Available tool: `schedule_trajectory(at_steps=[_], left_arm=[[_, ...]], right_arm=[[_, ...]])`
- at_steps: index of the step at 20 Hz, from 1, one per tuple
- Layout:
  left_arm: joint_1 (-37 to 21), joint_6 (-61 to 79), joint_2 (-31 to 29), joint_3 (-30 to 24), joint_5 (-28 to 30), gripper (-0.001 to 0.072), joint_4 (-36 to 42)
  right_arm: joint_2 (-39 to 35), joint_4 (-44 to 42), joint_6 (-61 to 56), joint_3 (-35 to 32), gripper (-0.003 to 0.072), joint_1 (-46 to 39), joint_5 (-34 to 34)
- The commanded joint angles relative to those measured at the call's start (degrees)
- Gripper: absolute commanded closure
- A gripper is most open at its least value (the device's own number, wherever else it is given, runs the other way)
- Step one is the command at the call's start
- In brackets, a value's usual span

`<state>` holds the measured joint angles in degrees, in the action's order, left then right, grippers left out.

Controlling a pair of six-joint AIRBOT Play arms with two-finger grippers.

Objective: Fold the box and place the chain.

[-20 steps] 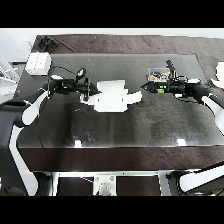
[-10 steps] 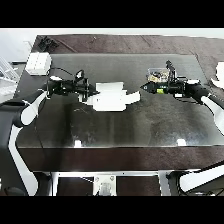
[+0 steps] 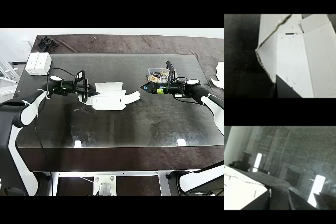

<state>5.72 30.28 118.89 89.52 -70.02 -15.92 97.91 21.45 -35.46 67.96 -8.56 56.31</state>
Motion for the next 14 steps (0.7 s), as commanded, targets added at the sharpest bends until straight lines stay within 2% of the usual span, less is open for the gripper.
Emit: schedule_trajectory(at_steps=[1, 2, 4, 5, 8, 10, 12, 14], left_arm=[[0.0, 0.2, 0.0, 0.0, 0.4, 0.0691, -0.5], [0.0, 0.3, 0.0, 0.0, 0.4, 0.0690, -0.4], [0.0, 0.2, 0.0, 0.0, 0.4, 0.0690, -0.4], [0.0, 0.2, 0.0, 0.0, 0.4, 0.0690, -0.4], [0.0, 0.0, 0.0, 0.0, 0.4, 0.0690, -0.4], [0.0, 0.0, 0.0, 0.0, 0.4, 0.0690, -0.4], [0.0, 0.0, 0.0, 0.0, 0.5, 0.0690, -0.4], [0.0, 0.0, 0.0, 0.0, 0.5, 0.0690, -0.4]], right_arm=[[0.0, -0.1, 0.0, 0.0, 0.0413, 0.0, 0.0], [0.0, -0.4, 0.0, 0.0, 0.0403, 0.0, 0.0], [0.0, -4.6, 3.5, 0.0, 0.0329, 0.0, -0.2], [-0.3, -8.0, 6.0, 0.0, 0.0329, -0.1, 0.6], [-2.4, -12.6, 9.6, 0.0, 0.0329, -0.2, 6.3], [-4.9, -15.6, 10.1, -0.5, 0.0267, -0.2, 11.2], [-8.6, -20.0, 13.0, -2.4, 0.0267, 0.0, 16.0], [-12.6, -21.3, 16.9, -5.4, 0.0267, 0.6, 17.0]])
